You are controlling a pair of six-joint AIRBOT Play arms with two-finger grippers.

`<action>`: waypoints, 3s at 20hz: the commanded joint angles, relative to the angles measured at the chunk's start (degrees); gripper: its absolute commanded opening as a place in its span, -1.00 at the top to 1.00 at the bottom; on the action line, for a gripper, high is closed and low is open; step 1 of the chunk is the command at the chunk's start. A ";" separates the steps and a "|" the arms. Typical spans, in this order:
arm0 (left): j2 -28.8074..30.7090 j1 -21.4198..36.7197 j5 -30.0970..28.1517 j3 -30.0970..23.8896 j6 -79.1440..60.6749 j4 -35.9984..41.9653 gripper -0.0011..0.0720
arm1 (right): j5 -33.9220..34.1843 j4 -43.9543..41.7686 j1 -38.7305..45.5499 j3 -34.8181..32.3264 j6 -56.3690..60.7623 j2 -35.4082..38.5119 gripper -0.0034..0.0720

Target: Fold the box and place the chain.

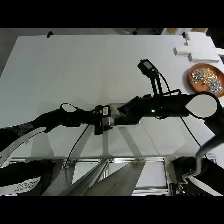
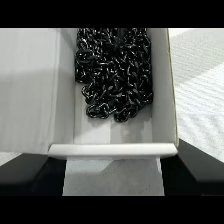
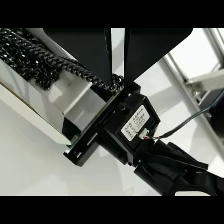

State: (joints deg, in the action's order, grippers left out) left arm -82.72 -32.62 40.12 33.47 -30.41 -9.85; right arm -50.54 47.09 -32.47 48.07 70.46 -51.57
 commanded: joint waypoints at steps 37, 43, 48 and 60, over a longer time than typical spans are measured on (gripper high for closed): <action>0.04 0.02 -0.02 0.00 -0.02 -0.02 0.73 | -12.37 16.26 14.62 27.43 -17.99 -31.56 0.87; 0.04 0.02 -0.02 0.00 -0.02 -0.02 0.73 | -17.77 15.72 8.98 27.15 -29.46 -38.18 0.86; 0.04 0.02 -0.02 0.00 -0.02 -0.02 0.73 | -23.47 7.85 8.24 24.65 -38.25 -32.44 0.86; 0.04 0.02 -0.04 0.02 -0.02 -0.02 0.73 | -14.29 7.10 1.38 5.42 -50.18 -17.94 0.38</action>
State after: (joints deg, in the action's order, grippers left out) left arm -82.72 -32.62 40.10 33.47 -30.44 -9.85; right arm -67.22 54.37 -29.56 55.86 22.35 -72.07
